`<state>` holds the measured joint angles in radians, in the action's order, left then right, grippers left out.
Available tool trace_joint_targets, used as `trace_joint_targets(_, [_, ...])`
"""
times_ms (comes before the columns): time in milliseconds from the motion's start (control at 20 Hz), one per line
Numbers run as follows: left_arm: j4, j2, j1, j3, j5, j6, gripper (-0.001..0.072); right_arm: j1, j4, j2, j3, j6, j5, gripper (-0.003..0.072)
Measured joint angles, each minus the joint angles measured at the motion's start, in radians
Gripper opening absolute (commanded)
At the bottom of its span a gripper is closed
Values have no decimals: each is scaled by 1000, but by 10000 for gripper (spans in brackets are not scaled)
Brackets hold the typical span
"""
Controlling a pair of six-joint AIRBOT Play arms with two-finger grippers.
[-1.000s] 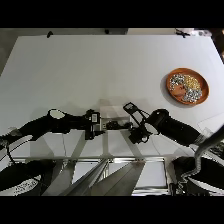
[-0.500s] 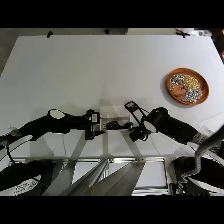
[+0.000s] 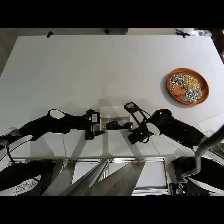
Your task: Fold the box and place the chain.
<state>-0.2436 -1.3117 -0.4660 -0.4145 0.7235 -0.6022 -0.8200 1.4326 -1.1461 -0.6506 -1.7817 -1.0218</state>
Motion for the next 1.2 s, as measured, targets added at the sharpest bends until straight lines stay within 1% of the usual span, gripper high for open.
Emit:
trace_joint_targets(200, [0, 0, 0, 0, 0, 0, 112, 1, 30, 84, -6, -2, -17, 7])
trace_joint_targets(400, [0, 0, 0, 0, 1, 0, 112, 0, 39, 183, -45, -2, 2, 7])
trace_joint_targets(500, [0, 0, 0, 0, 2, 0, 112, 0, 37, 220, -77, -2, 54, 7])
trace_joint_targets(650, [0, 0, 0, 0, 3, 0, 112, 0, 23, 246, -114, -2, 175, 7])
trace_joint_targets(850, [0, 0, 0, 0, 5, 0, 112, 0, 6, 209, -130, -1, 261, 8])
trace_joint_targets(1150, [0, 0, 0, 0, 6, 0, 112, 0, -68, 71, -135, 46, 307, 12])
trace_joint_targets(1200, [0, 0, 0, 0, 6, 0, 112, 0, -82, 55, -136, 56, 312, 68])
